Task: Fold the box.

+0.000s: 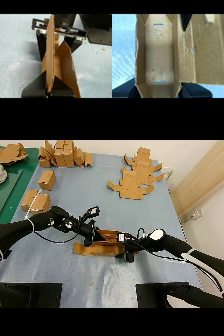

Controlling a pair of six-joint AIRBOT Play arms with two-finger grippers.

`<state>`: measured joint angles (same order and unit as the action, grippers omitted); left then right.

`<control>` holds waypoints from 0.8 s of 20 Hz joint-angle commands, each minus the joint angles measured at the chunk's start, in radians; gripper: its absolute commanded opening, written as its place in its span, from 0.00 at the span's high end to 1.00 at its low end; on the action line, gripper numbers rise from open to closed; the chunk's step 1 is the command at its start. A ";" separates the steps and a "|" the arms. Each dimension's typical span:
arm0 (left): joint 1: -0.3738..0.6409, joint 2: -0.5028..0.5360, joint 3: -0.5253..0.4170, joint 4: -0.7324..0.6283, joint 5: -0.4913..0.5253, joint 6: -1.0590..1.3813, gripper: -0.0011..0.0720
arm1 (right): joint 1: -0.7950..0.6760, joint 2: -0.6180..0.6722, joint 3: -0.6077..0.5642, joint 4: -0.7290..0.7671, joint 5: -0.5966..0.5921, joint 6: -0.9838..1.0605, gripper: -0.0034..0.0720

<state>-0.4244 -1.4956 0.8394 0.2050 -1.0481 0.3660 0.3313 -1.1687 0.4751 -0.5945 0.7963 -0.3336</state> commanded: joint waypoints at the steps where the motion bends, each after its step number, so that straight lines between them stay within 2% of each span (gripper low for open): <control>1: 0.000 -0.001 0.001 0.000 0.000 0.000 0.97 | 0.001 -0.001 -0.001 0.001 0.000 0.000 0.24; 2: 0.000 -0.001 0.001 0.000 0.000 0.000 0.97 | 0.001 -0.001 0.000 0.001 0.000 0.000 0.31; 3: 0.000 -0.001 0.001 0.000 0.000 0.000 0.97 | 0.001 -0.001 -0.001 0.001 0.000 0.000 0.33; 16: 0.000 -0.001 0.001 -0.003 0.000 0.000 0.97 | 0.001 -0.001 -0.001 0.000 0.000 0.000 0.33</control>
<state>-0.4244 -1.4956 0.8394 0.2043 -1.0477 0.3660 0.3309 -1.1690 0.4751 -0.5941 0.7959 -0.3340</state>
